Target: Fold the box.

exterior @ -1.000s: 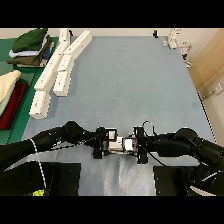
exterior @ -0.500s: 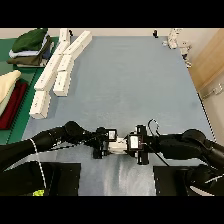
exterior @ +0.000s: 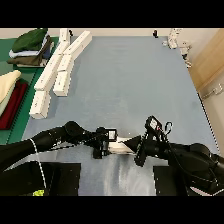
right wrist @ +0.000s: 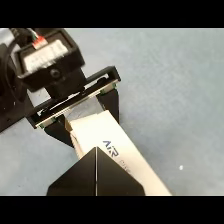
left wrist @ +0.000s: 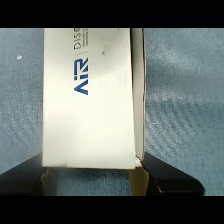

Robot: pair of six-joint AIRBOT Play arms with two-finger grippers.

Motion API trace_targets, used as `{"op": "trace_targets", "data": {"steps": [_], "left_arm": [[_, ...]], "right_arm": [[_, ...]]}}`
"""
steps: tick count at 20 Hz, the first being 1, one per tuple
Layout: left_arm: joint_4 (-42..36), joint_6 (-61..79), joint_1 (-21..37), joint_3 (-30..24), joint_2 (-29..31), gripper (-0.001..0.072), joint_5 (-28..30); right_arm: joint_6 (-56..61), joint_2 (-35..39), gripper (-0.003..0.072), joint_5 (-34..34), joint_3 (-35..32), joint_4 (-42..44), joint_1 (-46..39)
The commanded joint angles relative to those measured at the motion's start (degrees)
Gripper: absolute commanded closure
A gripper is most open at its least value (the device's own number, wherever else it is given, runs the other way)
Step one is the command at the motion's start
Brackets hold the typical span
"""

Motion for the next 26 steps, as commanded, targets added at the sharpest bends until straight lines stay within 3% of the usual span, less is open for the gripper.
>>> {"op": "trace_targets", "data": {"steps": [1,9,18,22,26], "left_arm": [[0.0,0.0,0.0,0.0,0.0,0.0201,0.0],[0.0,0.0,0.0,0.0,0.0,0.0201,0.0],[0.0,0.0,0.0,0.0,0.0,0.0201,0.0],[0.0,0.0,0.0,0.0,0.0,0.0201,0.0],[0.0,0.0,0.0,0.0,0.0,0.0201,0.0]], "right_arm": [[5.9,0.6,0.0681,6.6,-4.9,1.7,3.9],[5.9,-6.8,0.0681,9.1,-6.7,1.4,5.6],[5.9,-7.2,0.0681,9.0,-6.7,1.3,5.6],[5.9,-4.5,0.0681,10.4,-6.4,0.9,5.6],[5.7,1.2,0.0674,12.3,-5.4,-5.5,5.3]]}}
